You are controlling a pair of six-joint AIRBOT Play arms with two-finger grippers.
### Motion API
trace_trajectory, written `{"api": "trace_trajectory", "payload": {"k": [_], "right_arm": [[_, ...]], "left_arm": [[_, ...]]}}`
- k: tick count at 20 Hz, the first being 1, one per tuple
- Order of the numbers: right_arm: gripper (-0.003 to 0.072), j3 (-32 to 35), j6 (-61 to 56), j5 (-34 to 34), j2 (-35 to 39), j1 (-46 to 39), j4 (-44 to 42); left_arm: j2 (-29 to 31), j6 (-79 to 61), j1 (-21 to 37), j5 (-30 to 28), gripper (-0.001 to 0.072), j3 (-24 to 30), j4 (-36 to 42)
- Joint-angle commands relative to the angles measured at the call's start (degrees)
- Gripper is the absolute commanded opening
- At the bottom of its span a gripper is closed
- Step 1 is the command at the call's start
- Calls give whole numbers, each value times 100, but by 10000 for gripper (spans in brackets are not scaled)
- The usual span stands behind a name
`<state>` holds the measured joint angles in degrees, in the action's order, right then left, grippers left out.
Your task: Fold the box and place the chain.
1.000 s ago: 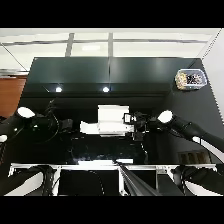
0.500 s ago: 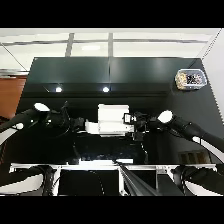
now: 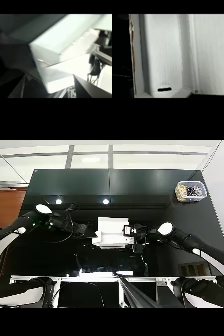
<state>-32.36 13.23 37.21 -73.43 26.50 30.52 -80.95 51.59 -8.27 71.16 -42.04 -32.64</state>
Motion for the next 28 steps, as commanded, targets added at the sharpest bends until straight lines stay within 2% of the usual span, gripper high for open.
{"api": "trace_trajectory", "payload": {"k": [1,3,4,9,13,16,22,28], "right_arm": [[317,0,-2,4,-4,4,-2],[316,0,-2,4,-4,4,-4],[316,0,-2,4,-4,4,-2],[316,0,-9,4,-4,4,-4],[317,0,-9,4,-4,4,-2],[316,0,-11,4,-4,4,-4],[316,0,-13,4,-4,4,-4],[316,0,-13,4,-4,4,-4]], "left_arm": [[-4,37,-304,136,678,-87,33],[-4,35,-431,138,502,-87,33],[-4,76,-461,127,492,-87,33],[-4,778,-710,-240,492,-221,-105],[-2,2057,-970,-490,492,-688,-1134],[-2,2433,-1158,-623,492,-866,-1211],[-2,2839,-1517,-817,492,-962,-1263],[-2,3591,-1829,-968,491,-988,-1917]]}}
